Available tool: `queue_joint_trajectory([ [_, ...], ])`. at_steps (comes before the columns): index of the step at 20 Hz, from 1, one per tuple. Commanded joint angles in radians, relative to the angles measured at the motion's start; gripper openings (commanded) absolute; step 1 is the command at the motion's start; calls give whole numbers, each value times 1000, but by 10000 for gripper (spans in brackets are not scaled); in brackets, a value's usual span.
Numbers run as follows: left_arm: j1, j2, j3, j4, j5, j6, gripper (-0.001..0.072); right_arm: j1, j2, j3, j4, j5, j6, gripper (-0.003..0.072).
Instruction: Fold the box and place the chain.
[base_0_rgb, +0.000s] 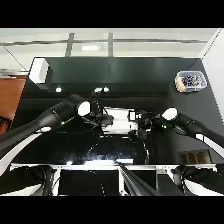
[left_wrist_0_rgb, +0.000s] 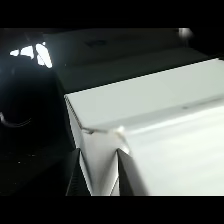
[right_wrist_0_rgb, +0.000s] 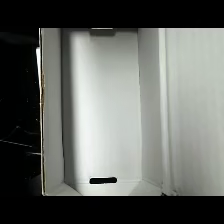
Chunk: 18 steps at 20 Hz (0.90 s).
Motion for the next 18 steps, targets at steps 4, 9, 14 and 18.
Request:
queue_joint_trajectory([
  [4,-68,-120,158,242,-208,-124,305,1,0,0,0,0,0,191],
  [9,-79,-136,164,251,-200,-180,318,1,0,0,0,0,0,191],
  [14,-79,-142,164,246,-161,-237,317,1,0,0,0,0,0,191],
  [18,-79,-163,164,226,-150,-259,317,1,0,0,0,0,0,191],
])
